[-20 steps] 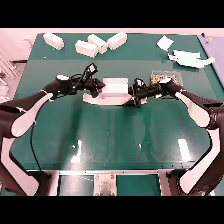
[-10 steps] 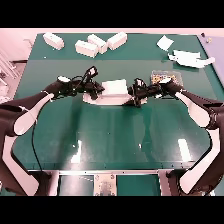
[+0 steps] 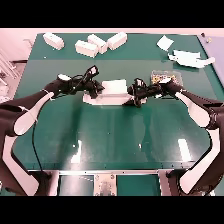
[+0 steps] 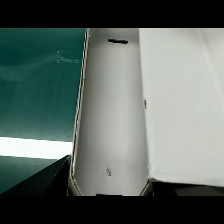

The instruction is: Fold the box and place the chain.

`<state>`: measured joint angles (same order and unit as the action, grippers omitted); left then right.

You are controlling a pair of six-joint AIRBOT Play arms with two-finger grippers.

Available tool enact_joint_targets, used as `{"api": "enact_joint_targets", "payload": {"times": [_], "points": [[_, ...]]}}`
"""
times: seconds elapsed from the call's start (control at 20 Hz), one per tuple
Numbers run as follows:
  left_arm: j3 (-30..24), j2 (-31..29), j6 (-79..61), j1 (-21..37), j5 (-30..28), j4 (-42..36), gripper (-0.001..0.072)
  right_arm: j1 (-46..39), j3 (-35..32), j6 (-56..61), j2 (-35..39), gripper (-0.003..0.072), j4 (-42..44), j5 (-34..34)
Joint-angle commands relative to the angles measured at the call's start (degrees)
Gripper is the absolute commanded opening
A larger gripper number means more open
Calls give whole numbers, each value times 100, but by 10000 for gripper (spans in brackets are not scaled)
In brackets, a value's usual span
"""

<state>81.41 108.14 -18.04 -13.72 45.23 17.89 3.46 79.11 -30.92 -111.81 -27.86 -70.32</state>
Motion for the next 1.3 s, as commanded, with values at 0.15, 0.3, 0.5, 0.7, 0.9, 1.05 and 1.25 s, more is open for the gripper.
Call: {"api": "enact_joint_targets", "payload": {"times": [0.15, 0.3, 0.5, 0.7, 0.9, 1.05, 1.25], "points": [[286, -413, 85, 111, 595, 723, 252, 2, -2, 2, -4, 477, -4, -9], [295, -688, 229, 450, 1449, 1078, 253, 2, -2, 2, -4, 477, -4, -9], [321, -863, 546, 942, 2428, 1307, 253, 2, -2, 2, -4, 477, -2, -7], [317, -859, 1064, 1088, 2778, 1849, 321, 2, -2, 2, -4, 477, -2, -7], [317, -776, 1320, 946, 2859, 2074, 437, 2, -2, 2, -4, 477, -2, -7], [315, -612, 1565, 800, 2557, 2090, 437, 2, -4, 2, -4, 477, -2, -9], [317, -385, 1700, 625, 2516, 2090, 437, 2, -4, 2, -4, 477, -2, -9]]}}
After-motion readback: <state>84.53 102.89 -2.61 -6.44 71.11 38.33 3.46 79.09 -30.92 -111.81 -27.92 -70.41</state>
